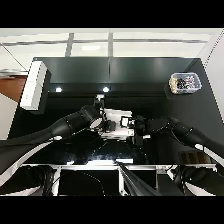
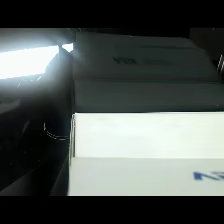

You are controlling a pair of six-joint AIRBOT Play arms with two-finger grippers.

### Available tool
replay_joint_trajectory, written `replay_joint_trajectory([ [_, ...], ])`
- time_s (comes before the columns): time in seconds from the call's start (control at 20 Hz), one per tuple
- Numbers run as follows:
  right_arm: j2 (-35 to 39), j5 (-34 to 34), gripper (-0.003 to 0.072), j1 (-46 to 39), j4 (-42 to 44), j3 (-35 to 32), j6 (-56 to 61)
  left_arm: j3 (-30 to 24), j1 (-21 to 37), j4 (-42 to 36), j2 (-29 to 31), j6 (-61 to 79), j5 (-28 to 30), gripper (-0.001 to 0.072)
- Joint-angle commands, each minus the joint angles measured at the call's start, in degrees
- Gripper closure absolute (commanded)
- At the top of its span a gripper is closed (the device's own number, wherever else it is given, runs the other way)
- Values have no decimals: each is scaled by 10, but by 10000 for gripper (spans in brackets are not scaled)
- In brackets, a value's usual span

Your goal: Fold the box and place the chain.

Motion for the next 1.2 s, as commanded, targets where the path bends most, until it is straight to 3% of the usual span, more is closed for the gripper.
replay_joint_trajectory([
  [0.0,0,1,142,0,0,0,2,0,1,5,0,0,16,278],
  [0.15,0,1,142,0,0,0,2,0,1,10,0,0,4,283],
  [0.2,0,1,143,0,0,0,2,0,1,14,0,0,-6,315],
  [0.25,0,1,142,0,0,0,2,0,2,15,-1,0,-17,370],
  [0.35,0,1,142,0,0,0,2,0,1,15,-4,1,-23,548],
  [0.5,1,1,140,0,0,0,2,0,0,13,-10,23,-23,676],
  [0.6,17,5,-28,0,-2,0,12,1,4,13,-8,23,-29,676],
  [0.85,97,-43,-31,0,-90,8,29,2,13,13,13,24,-61,677],
  [1.15,96,-68,-23,0,-84,8,28,-18,7,13,10,10,-41,678],
])
